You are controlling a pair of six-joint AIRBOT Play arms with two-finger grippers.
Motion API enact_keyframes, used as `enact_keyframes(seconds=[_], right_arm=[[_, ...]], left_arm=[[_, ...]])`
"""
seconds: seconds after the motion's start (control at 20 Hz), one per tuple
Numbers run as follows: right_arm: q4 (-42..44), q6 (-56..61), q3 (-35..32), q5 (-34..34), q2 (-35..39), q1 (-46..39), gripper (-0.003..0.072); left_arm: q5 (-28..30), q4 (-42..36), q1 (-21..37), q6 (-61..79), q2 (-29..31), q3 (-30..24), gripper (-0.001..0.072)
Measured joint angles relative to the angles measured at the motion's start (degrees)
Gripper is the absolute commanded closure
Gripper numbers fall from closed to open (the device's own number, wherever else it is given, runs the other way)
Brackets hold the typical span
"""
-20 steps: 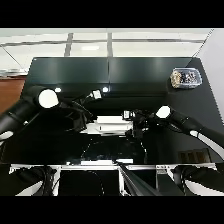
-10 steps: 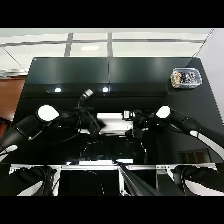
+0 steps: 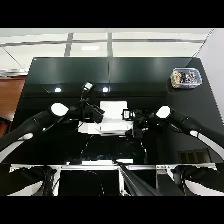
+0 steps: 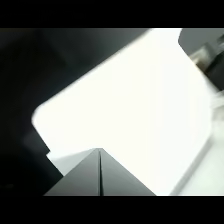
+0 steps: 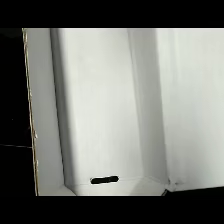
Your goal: Fold the box and place the chain.
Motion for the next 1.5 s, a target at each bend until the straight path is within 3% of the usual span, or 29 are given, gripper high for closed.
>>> enact_keyframes(seconds=[0.2, 0.4, 0.6, 0.75, 0.8, 0.85, 0.9, 1.15, 1.35, 1.5], right_arm=[[-0.1, -0.1, 0.0, 0.0, 0.0, 0.0, 0.0257], [0.0, 0.0, 0.0, 0.0, 0.0, 0.0, 0.0257], [0.0, 0.0, 0.0, 0.0, 0.0, 0.0, 0.0257], [0.0, 0.0, 0.0, 0.0, 0.0, 0.0, 0.0257], [0.0, 0.0, 0.0, 0.0, 0.0, 0.0, 0.0257], [0.0, 0.0, 0.0, 0.0, 0.0, 0.0, 0.0257], [0.0, 0.0, 0.0, 0.0, 0.0, 0.0, 0.0257], [0.0, 0.0, 0.0, 0.0, 0.0, 0.0, 0.0257], [0.0, 0.0, 0.0, 0.0, 0.0, 0.0, 0.0257], [0.0, 0.0, 0.0, 0.0, 0.0, 0.0, 0.0257]], left_arm=[[-7.3, 11.2, 0.1, -6.3, -5.7, 5.6, 0.0682], [-12.9, 17.2, 1.7, -8.6, -5.8, 9.8, 0.0682], [-19.7, 19.0, 6.1, -9.6, 0.7, 9.6, 0.0682], [-21.8, 17.5, 9.7, -6.2, 8.9, 3.6, 0.0677], [-21.8, 15.3, 10.6, -2.6, 11.6, 0.8, 0.0585], [-21.9, 13.4, 11.2, 1.8, 13.9, -2.1, 0.024], [-21.7, 12.3, 11.6, 6.3, 15.4, -4.6, 0.0002], [-17.1, 10.1, 12.2, 28.5, 17.5, -11.9, -0.0001], [-14.5, 11.2, 11.5, 38.3, 15.0, -11.8, 0.0], [-16.9, 10.7, 11.3, 44.2, 10.6, -9.4, 0.0001]])
